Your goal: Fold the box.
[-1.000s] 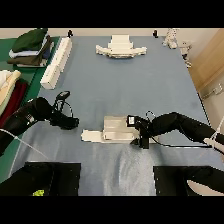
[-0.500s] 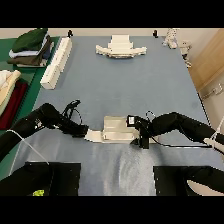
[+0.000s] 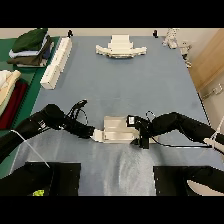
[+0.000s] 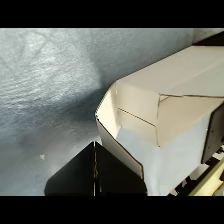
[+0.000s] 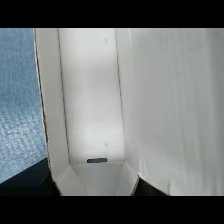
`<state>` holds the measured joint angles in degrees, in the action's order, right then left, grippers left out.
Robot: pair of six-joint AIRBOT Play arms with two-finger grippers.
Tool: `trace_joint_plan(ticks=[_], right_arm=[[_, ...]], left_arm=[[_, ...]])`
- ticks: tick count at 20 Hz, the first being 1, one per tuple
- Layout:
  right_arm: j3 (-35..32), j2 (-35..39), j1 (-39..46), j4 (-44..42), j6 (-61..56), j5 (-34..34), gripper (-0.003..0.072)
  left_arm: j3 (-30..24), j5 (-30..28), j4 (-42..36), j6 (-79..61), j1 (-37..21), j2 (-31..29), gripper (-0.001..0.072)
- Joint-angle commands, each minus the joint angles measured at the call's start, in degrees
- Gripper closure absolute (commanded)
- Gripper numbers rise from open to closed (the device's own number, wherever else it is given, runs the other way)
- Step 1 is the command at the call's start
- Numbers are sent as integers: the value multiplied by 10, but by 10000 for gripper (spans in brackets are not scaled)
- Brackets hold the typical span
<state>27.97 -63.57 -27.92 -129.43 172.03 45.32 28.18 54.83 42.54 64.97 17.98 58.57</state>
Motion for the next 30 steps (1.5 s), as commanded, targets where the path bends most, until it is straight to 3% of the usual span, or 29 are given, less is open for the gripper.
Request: trace_joint_plan(ticks=[1, 6, 7, 8, 9, 15, 20, 24, 30], right_arm=[[0, 0, 0, 0, 0, 0, 187], [0, 0, 0, 0, 0, 0, 187], [0, 0, 0, 0, 0, 0, 188], [0, 0, 0, 0, 0, 0, 187], [0, 0, 0, 0, 0, 0, 187], [0, 0, 0, 0, 0, 0, 188], [0, 0, 0, 0, 0, 0, 188], [0, 0, 0, 0, 0, 0, 188], [0, 0, 0, 0, 0, 0, 187]], left_arm=[[13, 24, -6, -10, 2, 0, 697], [15, 28, -15, -9, 2, 0, 693], [15, 28, -19, -9, 2, 0, 661], [15, 29, -24, -9, 2, 0, 398], [15, 28, -27, -9, 2, 0, 237], [15, 25, -28, -10, 2, 0, 235], [15, -24, -34, -10, 3, 0, 235], [15, 3, -91, -18, 3, 0, 236], [15, 21, -104, 11, 8, 0, 238]])
